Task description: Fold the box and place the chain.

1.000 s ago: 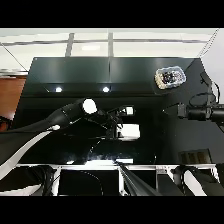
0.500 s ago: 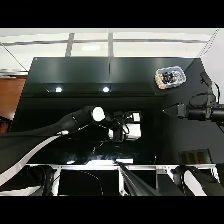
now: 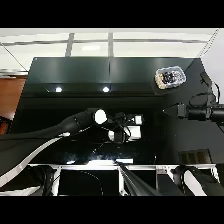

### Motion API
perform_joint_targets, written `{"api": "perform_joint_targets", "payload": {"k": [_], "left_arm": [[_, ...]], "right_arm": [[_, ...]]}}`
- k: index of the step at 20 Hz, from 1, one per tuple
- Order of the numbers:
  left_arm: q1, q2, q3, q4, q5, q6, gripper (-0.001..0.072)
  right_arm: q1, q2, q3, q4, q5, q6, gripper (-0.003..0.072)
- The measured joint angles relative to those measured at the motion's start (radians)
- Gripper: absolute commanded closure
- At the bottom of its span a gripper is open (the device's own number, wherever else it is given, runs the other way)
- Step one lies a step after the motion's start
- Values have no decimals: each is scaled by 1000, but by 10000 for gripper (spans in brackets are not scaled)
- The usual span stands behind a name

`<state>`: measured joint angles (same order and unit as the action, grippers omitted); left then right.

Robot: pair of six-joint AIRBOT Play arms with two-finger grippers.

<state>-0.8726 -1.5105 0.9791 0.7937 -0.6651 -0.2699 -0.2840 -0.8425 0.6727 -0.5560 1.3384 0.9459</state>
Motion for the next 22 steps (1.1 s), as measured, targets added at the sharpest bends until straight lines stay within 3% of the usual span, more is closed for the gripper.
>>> {"api": "perform_joint_targets", "payload": {"k": [6,9,12,14,16,19,22], "left_arm": [[126,71,0,42,-51,-89,510],[288,130,0,129,-140,-192,507],[505,167,5,219,-191,-298,411],[672,159,33,254,-197,-364,411],[833,107,98,276,-208,-427,411],[1032,-34,278,297,-236,-523,412],[1157,-197,486,332,-251,-615,412]], "right_arm": [[0,0,0,0,0,0,670],[0,0,0,1,0,0,670],[0,0,0,0,0,0,670],[0,0,0,1,0,1,671],[0,0,0,2,6,2,670],[0,0,0,3,30,8,670],[0,0,0,5,48,24,671]]}}
